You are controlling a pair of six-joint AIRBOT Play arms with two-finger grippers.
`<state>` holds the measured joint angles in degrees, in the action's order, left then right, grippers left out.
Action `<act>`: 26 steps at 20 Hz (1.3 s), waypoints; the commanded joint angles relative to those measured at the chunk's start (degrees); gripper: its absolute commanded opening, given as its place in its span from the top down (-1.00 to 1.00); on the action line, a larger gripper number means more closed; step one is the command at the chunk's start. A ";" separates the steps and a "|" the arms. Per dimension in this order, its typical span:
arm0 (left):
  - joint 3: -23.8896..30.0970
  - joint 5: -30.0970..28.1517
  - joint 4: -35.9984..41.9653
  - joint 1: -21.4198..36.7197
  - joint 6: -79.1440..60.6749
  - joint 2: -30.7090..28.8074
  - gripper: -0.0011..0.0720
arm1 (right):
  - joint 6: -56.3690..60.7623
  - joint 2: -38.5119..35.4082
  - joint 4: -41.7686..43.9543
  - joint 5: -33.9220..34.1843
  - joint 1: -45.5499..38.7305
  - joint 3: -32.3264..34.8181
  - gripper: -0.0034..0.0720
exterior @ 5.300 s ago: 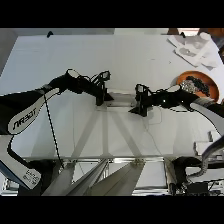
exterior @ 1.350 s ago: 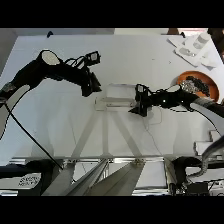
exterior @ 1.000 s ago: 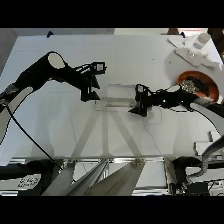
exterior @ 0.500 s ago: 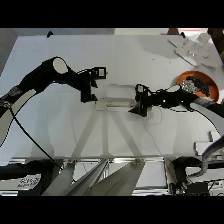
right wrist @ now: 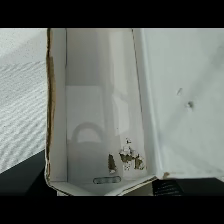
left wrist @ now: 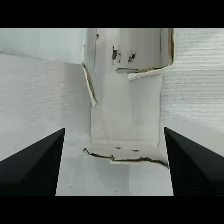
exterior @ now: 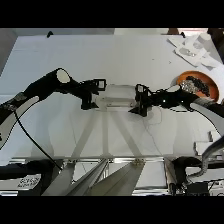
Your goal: Fold the box and place the chain.
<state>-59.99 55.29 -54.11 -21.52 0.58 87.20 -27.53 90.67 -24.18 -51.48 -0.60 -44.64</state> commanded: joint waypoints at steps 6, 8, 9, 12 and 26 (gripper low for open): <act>0.57 -1.36 7.17 -1.14 -6.73 2.91 -0.93 | 0.02 0.02 0.02 0.00 0.00 -0.04 -0.42; 0.57 -2.01 8.55 -1.81 -7.43 3.13 -0.93 | 0.02 0.02 0.02 -0.02 0.00 -0.04 -0.42; 0.57 -1.92 8.41 -2.03 -7.43 3.10 -0.93 | 0.02 0.02 0.02 -0.02 0.00 -0.04 -0.42; 0.57 -0.50 8.24 -2.56 -7.45 3.10 -0.84 | 0.02 0.02 0.02 -0.02 0.00 -0.04 -0.42; 0.57 -3.23 5.14 -2.10 -7.41 3.37 -0.56 | 0.02 0.02 0.02 0.00 0.00 -0.02 -0.42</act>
